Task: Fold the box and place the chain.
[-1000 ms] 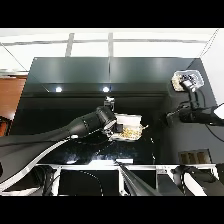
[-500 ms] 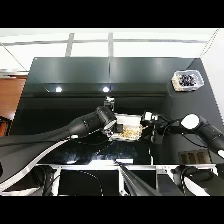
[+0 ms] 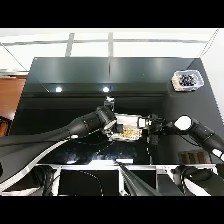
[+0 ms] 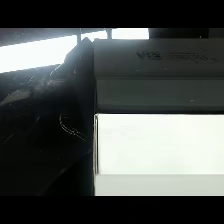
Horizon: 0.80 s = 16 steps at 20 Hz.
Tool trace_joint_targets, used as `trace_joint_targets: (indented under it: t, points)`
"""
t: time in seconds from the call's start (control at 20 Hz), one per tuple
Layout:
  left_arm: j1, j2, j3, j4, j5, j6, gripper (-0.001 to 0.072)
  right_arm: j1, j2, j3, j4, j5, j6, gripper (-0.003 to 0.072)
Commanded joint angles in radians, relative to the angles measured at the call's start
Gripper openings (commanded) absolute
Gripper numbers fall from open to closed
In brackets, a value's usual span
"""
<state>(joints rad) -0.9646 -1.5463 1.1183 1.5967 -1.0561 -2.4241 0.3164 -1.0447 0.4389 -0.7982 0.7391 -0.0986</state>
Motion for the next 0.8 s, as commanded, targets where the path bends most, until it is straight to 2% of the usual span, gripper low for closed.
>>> trace_joint_targets:
  t: [0.0,0.4,0.45,0.5,0.6,0.65,0.7,0.75]
  points:
    - [0.000,0.000,0.000,0.000,0.000,0.000,0.0031,0.003,-0.013,0.000,0.017,-0.011,-0.030,0.0720]
    - [0.000,0.000,0.000,0.000,0.000,0.000,0.0031,0.003,-0.013,0.000,0.017,-0.011,-0.028,0.0720]
    - [0.000,0.000,0.000,0.000,0.001,0.000,0.0031,0.003,-0.013,0.000,0.016,-0.011,-0.022,0.0620]
    - [0.000,0.000,0.000,0.000,0.001,0.000,0.0031,0.003,-0.013,0.000,0.016,-0.011,-0.012,0.0446]
    - [0.000,0.000,0.000,0.000,0.000,0.000,0.0031,0.003,-0.013,0.000,0.016,-0.006,-0.003,0.0232]
    - [0.000,0.000,0.000,0.000,0.000,0.000,0.0031,0.003,-0.013,0.000,0.016,-0.007,0.010,0.0183]
    - [0.000,0.000,0.000,0.000,0.000,0.000,0.0031,0.003,-0.012,0.000,0.016,-0.007,0.017,0.0088]
    - [0.000,0.000,0.000,0.000,0.000,0.000,0.0031,0.003,-0.009,0.001,0.016,-0.007,0.028,0.0064]
